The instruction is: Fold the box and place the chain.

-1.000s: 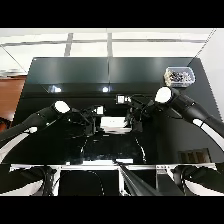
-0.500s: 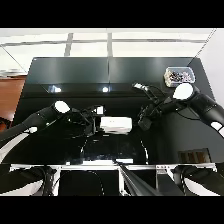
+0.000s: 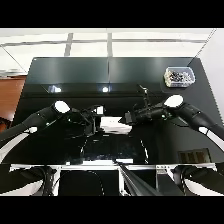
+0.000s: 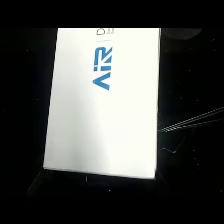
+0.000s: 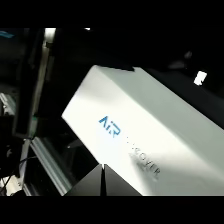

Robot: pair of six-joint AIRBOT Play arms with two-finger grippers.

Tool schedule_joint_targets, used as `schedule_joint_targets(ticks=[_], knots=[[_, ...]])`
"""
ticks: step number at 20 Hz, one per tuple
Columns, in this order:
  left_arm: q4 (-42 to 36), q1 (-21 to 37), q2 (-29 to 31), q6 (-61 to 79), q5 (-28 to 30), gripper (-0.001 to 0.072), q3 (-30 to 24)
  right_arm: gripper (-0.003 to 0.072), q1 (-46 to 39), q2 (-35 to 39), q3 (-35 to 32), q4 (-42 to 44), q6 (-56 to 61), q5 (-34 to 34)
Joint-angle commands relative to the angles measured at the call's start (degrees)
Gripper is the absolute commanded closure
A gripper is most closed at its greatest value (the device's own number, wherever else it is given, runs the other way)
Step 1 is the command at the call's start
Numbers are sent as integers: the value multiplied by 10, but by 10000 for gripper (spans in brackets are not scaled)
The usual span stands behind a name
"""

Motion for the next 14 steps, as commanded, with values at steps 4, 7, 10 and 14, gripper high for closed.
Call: schedule_joint_targets(ticks=[4,7,10,14], knots=[[0,0,0,0,0,309,0,672,12,-50,-5,-58,21,-39],[0,0,0,0,0,309,0,672,12,-52,-5,-72,21,-44],[0,0,0,0,0,309,0,672,12,-52,-5,-72,21,-38],[0,0,0,-13,0,309,0,672,-16,-26,26,-73,-9,66]])
